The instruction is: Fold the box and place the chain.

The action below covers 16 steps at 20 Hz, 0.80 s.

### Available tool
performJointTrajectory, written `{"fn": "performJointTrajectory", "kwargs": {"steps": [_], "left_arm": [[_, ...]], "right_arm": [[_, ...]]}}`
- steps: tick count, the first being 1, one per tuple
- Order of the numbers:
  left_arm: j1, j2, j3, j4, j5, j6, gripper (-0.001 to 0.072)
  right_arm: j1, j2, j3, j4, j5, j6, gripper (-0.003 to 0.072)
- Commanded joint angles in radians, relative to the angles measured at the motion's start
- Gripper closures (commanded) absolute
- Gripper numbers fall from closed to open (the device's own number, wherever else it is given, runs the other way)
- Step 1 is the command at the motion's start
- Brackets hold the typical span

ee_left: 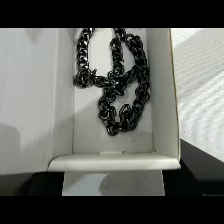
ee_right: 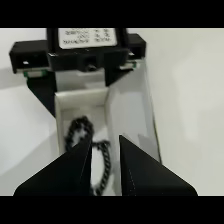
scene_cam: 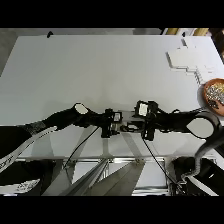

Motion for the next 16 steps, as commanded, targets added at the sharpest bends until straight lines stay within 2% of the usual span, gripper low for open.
{"fn": "performJointTrajectory", "kwargs": {"steps": [1, 3, 5, 8, 12, 16], "left_arm": [[0.001, 0.0, 0.0, 0.0, 0.0, 0.0, 0.0457], [0.001, 0.0, 0.0, 0.0, 0.0, 0.0, 0.0457], [0.001, 0.0, 0.0, 0.0, 0.0, 0.0, 0.0457], [0.001, 0.0, 0.0, 0.0, 0.0, 0.0, 0.0457], [0.001, 0.0, 0.0, 0.0, 0.0, 0.0, 0.0457], [0.001, 0.0, 0.0, 0.0, 0.0, 0.0, 0.0457]], "right_arm": [[-0.116, 0.06, 0.017, -0.111, 0.17, -0.051, 0.0486], [-0.213, 0.061, 0.008, -0.143, 0.266, -0.112, 0.0489], [-0.281, 0.06, -0.025, -0.165, 0.22, -0.122, 0.0488], [-0.299, 0.041, -0.08, -0.168, 0.181, -0.169, 0.0479], [-0.299, 0.002, -0.183, -0.155, 0.153, -0.301, 0.0365], [-0.297, -0.014, -0.246, -0.143, 0.093, -0.381, 0.0365]]}}
